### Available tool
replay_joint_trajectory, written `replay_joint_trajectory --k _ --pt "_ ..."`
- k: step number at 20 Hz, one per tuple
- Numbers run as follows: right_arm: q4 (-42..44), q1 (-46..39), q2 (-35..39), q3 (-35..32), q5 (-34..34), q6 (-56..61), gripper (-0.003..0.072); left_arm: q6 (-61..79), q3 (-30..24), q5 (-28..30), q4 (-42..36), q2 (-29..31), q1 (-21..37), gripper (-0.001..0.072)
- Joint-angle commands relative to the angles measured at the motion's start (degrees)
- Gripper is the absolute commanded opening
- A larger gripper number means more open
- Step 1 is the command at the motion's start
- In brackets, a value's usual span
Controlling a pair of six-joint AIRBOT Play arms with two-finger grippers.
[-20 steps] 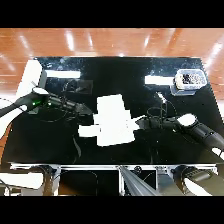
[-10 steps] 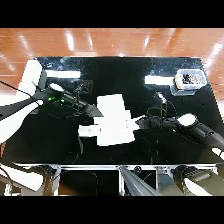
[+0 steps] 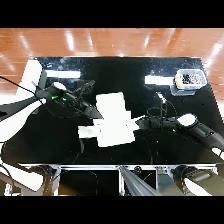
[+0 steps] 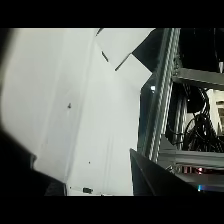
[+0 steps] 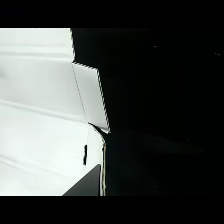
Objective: Fold the box and place the chain.
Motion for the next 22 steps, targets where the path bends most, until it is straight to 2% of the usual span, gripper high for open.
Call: replay_joint_trajectory --k 1,4,14,17,20,21,22 --pt "-0.02 0.02 0.04 0.0 -0.09 0.02 0.0031 0.59 0.17 0.33 0.57 -0.2 -0.33 0.0488" --pt "-0.02 0.02 0.04 0.0 -0.11 0.02 0.0031 0.55 0.17 0.39 4.35 -0.2 -0.79 0.0488" --pt "0.0 0.02 0.04 0.0 -0.17 0.04 0.0031 0.52 0.28 -0.24 7.39 -0.66 -3.08 0.0482" --pt "0.0 0.02 0.04 0.0 -0.17 0.04 0.0031 0.52 0.33 -0.37 7.67 -1.01 -2.97 0.0337" --pt "0.0 0.02 0.04 0.0 -0.17 0.04 0.0031 0.57 0.46 0.72 7.58 -1.07 -2.97 0.0074" --pt "0.0 0.02 0.04 0.0 -0.15 0.04 0.0031 0.81 0.46 1.01 7.58 -1.07 -2.97 0.0024" --pt "-0.02 0.02 0.04 0.0 -0.15 0.02 0.0031 0.96 0.5 1.11 7.58 -1.07 -2.97 0.0024"
